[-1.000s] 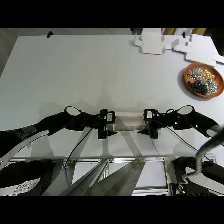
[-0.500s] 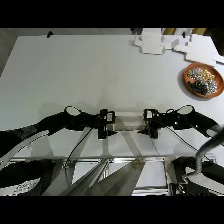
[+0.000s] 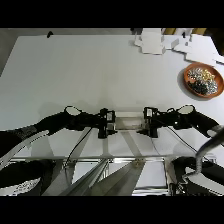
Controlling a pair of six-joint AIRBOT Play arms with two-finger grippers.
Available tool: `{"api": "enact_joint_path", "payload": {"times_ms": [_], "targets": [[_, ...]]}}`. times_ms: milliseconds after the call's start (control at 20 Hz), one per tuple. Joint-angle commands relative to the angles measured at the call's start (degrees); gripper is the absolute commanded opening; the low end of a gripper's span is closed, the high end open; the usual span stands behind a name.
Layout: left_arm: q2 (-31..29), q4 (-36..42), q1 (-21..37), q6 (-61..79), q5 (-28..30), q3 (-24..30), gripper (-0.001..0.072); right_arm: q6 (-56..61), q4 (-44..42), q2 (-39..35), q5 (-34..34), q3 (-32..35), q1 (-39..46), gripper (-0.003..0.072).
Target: Fold the box and place the chain.
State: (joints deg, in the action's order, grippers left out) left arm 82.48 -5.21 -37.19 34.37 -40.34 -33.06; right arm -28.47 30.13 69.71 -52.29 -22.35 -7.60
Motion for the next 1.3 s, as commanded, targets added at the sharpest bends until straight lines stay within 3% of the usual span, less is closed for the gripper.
{"api": "enact_joint_path", "payload": {"times_ms": [0, 250, 350, 650, 850, 900, 950, 1050, 1100, 1250], "targets": [[0.0, -0.2, 0.0, 0.1, -0.2, 0.0, 0.0207, 7.6, 9.0, -4.2, -0.2, -0.1, 0.0, 0.0700], [0.0, -0.2, 0.0, 0.1, -0.2, 0.0, 0.0207, 24.7, 29.0, -14.1, -1.9, -0.1, 0.0, 0.0696], [0.0, -0.2, 0.0, 0.1, -0.2, 0.0, 0.0207, 30.0, 32.7, -17.5, -2.4, -0.1, 0.0, 0.0695], [0.0, -0.2, 0.0, 0.1, -0.2, 0.0, 0.0207, 37.2, 28.5, -27.3, -5.1, -0.1, -0.2, 0.0691], [0.0, -0.2, 0.0, 0.1, -0.2, 0.0, 0.0207, 37.0, 22.3, -32.7, -5.9, -0.1, -6.7, 0.0676], [0.0, -0.2, 0.0, 0.1, -0.2, 0.0, 0.0207, 37.0, 19.8, -33.0, -5.6, -0.1, -8.9, 0.0631], [0.0, -0.2, 0.0, 0.1, -0.2, 0.0, 0.0207, 37.0, 17.0, -33.0, -5.0, -0.1, -11.1, 0.0524], [0.0, -0.2, 0.0, 0.1, -0.2, 0.0, 0.0207, 34.6, 12.0, -32.6, -3.3, -0.1, -14.7, 0.0121], [0.0, -0.2, 0.0, 0.1, -0.2, 0.0, 0.0207, 31.2, 9.9, -31.8, -2.0, -0.1, -15.9, 0.0011], [0.0, -0.2, 0.0, 0.1, -0.2, 0.0, 0.0207, 27.9, 0.8, -25.0, 10.7, -0.1, -17.1, 0.0011]]}}
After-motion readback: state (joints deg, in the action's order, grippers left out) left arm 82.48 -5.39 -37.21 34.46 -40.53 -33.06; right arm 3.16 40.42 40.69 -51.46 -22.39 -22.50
